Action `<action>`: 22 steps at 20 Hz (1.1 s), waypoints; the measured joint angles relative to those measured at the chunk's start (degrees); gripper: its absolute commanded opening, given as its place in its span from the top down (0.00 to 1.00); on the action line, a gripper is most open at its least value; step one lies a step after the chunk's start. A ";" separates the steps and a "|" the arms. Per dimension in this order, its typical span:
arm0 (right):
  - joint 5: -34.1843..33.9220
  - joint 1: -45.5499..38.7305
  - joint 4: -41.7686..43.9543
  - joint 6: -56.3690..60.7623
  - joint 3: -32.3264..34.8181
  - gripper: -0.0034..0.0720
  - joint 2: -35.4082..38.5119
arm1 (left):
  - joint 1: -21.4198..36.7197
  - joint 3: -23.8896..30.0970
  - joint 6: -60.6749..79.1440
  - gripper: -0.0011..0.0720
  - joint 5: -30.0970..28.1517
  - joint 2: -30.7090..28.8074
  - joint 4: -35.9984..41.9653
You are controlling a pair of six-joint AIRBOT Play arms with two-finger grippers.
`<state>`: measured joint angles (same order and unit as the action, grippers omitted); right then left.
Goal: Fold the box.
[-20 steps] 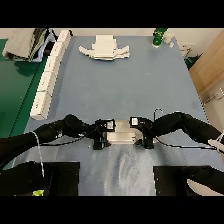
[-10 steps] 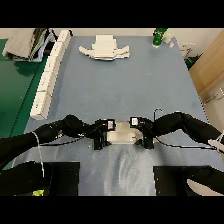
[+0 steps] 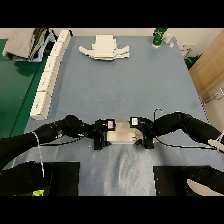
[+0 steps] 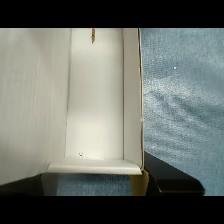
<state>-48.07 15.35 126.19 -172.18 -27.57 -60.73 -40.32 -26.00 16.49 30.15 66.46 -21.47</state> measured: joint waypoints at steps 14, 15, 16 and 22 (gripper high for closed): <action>-2.32 0.00 -0.92 5.81 -0.07 0.00 0.76 | -0.04 0.00 -0.02 0.45 -0.07 0.00 0.09; -2.51 0.02 -2.27 7.61 -0.07 0.00 1.46 | -0.04 0.00 -0.02 0.45 -0.07 0.00 0.09; -3.39 0.00 -4.57 9.88 -0.04 0.00 2.49 | 0.02 -0.02 -0.04 0.45 -0.33 0.00 0.13; -12.17 0.02 -23.61 33.09 -3.39 0.00 13.60 | 0.07 -0.02 -0.17 0.45 -0.28 0.00 0.11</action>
